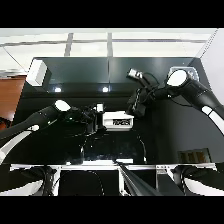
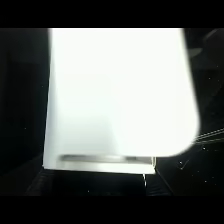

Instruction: Fold the box and place the chain.

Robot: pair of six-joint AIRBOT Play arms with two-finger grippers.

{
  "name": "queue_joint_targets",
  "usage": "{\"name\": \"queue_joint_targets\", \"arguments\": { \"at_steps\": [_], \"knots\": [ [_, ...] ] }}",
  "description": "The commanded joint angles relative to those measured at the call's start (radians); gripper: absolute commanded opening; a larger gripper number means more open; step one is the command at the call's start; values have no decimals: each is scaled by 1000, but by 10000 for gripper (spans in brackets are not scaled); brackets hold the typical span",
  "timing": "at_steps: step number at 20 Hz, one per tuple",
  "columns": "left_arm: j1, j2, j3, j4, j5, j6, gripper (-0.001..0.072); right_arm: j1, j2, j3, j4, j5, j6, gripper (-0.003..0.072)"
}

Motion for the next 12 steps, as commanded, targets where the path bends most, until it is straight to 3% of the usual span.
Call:
{"name": "queue_joint_targets", "arguments": {
  "at_steps": [1, 12],
  "knots": [
    [-1, 0, 0, 0, 0, 0, 398, 40, 5, -54, -11, -18, -119, 703],
    [-1, 0, 0, 0, 0, 0, 397, 56, 5, -77, -11, -32, -147, 703]
  ]
}}
